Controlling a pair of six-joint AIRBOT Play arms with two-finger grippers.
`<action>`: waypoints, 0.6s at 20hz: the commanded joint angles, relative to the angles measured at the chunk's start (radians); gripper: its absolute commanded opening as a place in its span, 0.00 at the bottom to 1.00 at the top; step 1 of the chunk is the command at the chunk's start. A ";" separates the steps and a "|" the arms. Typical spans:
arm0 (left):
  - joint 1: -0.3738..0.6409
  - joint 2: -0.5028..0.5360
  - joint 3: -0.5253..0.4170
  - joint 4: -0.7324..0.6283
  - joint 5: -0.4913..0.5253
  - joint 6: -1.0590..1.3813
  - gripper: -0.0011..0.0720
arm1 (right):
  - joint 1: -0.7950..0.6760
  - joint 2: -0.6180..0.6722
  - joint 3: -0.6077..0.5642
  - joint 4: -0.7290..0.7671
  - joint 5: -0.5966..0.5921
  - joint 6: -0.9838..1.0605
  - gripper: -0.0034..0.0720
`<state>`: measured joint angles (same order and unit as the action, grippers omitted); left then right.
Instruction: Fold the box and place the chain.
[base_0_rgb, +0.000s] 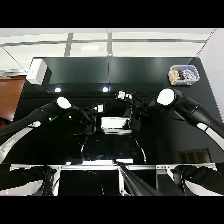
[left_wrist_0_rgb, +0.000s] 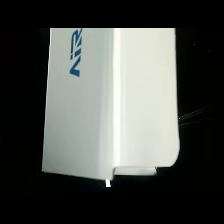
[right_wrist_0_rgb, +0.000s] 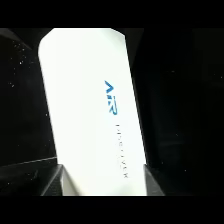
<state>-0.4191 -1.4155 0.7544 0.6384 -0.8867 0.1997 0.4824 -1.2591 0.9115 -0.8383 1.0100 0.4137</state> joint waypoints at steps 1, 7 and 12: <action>0.000 0.000 0.000 0.000 -0.004 0.001 0.65 | 0.012 -0.001 0.000 -0.008 -0.005 -0.005 0.78; 0.000 0.000 0.000 0.000 -0.006 0.002 0.65 | 0.012 -0.001 0.000 -0.014 0.017 0.009 0.59; 0.000 0.000 0.000 0.000 -0.006 0.002 0.65 | 0.012 -0.001 0.000 -0.029 0.037 0.024 0.45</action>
<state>-0.4191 -1.4155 0.7544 0.6384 -0.8921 0.2031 0.4938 -1.2591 0.9115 -0.8558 1.0325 0.4271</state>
